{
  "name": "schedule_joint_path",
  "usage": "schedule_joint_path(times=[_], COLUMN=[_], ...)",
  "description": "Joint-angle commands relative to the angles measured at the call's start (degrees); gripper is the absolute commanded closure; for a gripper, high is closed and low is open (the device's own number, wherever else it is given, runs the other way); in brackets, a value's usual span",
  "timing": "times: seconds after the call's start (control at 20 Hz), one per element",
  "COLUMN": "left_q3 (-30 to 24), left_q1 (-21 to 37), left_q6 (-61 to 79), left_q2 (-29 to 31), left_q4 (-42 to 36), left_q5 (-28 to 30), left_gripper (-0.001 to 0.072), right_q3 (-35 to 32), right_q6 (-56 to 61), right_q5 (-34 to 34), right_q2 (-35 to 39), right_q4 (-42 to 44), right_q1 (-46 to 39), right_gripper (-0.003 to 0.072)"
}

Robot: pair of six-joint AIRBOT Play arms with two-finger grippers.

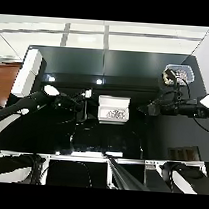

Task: Fold the box and place the chain.

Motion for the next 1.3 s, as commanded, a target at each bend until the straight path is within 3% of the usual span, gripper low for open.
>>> schedule_joint_path(times=[0.0,1.25], left_q3=[0.50,5.11], left_q1=[-1.11,-5.51], left_q6=[-0.09,-8.39], left_q2=[-0.52,-4.13], left_q4=[1.99,5.22], left_q5=[-0.33,1.73], left_gripper=[-0.0005,-0.0002], right_q3=[0.00,0.00], right_q6=[0.00,-0.02], right_q5=[-0.04,-0.72], right_q2=[-0.04,-0.04], right_q4=[0.00,0.00], right_q1=[0.04,0.04], right_gripper=[0.0411,0.0410])
